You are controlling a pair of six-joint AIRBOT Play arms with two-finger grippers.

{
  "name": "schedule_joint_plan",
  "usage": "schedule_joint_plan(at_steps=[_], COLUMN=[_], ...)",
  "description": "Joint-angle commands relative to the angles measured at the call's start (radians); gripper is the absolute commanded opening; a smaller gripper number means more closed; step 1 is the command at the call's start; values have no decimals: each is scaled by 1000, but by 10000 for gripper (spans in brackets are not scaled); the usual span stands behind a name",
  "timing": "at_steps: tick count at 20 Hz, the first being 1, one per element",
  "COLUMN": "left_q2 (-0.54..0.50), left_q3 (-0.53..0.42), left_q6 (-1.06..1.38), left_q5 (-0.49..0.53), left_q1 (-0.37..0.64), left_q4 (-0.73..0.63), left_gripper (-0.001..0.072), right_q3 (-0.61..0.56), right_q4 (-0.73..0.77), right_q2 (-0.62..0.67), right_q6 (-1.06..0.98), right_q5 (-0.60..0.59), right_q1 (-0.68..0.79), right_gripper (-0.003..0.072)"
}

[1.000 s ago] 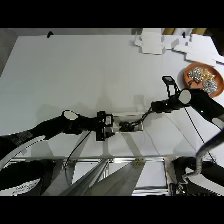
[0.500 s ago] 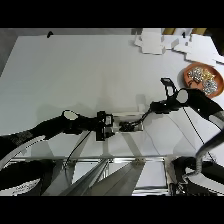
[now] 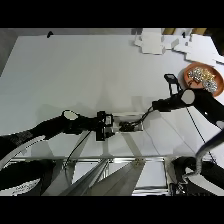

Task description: Fold the box and place the chain.

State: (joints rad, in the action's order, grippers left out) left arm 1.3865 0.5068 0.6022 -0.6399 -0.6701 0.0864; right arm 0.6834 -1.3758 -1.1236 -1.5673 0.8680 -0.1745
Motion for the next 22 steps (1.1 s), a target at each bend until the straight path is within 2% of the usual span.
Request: schedule_joint_plan(at_steps=[1, 7, 12, 16, 22], left_q2=[0, 0, 0, 0, 0], left_q3=[0, 0, 0, 0, 0], left_q6=[0, 0, 0, 0, 0], left_q5=[0, 0, 0, 0, 0], left_q1=[1, 1, 1, 1, 1], left_q4=[0, 0, 0, 0, 0], left_gripper=[275, 275, 275, 275, 275], right_q3=[1, 1, 1, 1, 1], right_q4=[4, 25, 104, 159, 220], right_q2=[104, 296, 409, 458, 463], right_q6=[2, 5, 5, 5, -5], right_q5=[72, 196, 243, 209, 64], right_q1=[0, -11, -121, -280, -458], right_gripper=[18, 18, 18, 19, 19])
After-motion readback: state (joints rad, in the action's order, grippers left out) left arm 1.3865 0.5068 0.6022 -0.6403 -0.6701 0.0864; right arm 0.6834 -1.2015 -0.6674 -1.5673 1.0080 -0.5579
